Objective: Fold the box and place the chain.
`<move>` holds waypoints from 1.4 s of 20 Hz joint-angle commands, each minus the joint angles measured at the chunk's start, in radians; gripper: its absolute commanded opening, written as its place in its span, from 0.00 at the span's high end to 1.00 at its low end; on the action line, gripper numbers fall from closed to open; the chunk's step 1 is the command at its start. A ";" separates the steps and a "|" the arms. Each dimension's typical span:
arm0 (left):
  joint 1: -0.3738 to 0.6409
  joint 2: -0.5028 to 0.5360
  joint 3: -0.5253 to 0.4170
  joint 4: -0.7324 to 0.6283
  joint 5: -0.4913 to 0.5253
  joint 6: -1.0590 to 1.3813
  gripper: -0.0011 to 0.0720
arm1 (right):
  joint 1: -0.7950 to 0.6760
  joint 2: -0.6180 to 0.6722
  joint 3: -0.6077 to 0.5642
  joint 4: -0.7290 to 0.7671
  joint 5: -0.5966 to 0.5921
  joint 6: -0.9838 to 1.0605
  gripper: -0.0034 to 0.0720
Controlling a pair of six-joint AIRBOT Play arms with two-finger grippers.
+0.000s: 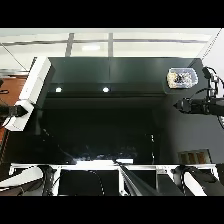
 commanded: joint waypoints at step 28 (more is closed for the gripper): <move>-0.530 0.951 -0.576 -0.251 0.379 -0.241 0.95 | 0.113 0.124 -0.238 -0.046 -0.395 -0.230 0.93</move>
